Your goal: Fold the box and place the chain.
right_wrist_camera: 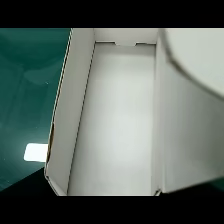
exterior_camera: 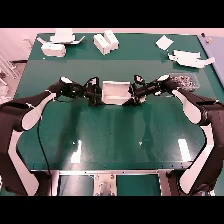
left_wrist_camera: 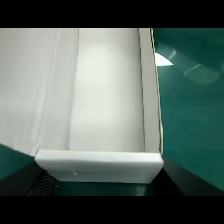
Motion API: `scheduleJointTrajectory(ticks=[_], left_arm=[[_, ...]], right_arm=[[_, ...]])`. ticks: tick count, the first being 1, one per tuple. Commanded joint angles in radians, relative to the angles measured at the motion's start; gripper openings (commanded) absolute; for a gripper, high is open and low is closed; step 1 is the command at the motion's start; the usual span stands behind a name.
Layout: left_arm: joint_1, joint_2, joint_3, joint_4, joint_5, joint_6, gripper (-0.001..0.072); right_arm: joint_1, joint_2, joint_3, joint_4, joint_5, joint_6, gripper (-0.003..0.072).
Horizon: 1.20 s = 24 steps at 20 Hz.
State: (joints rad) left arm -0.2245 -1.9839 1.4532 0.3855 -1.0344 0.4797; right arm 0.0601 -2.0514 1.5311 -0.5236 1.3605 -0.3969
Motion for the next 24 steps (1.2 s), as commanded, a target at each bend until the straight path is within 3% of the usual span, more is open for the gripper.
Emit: scheduleJointTrajectory(ticks=[1,24], left_arm=[[0.0,-0.001,0.001,0.008,-0.01,0.0,0.0516],[0.0,0.0,0.001,-0.001,-0.002,-0.003,0.0517]], right_arm=[[0.001,0.0,0.0,-0.001,0.002,0.0,0.0547],[0.003,0.0,-0.004,0.018,0.002,0.0,0.0547]])
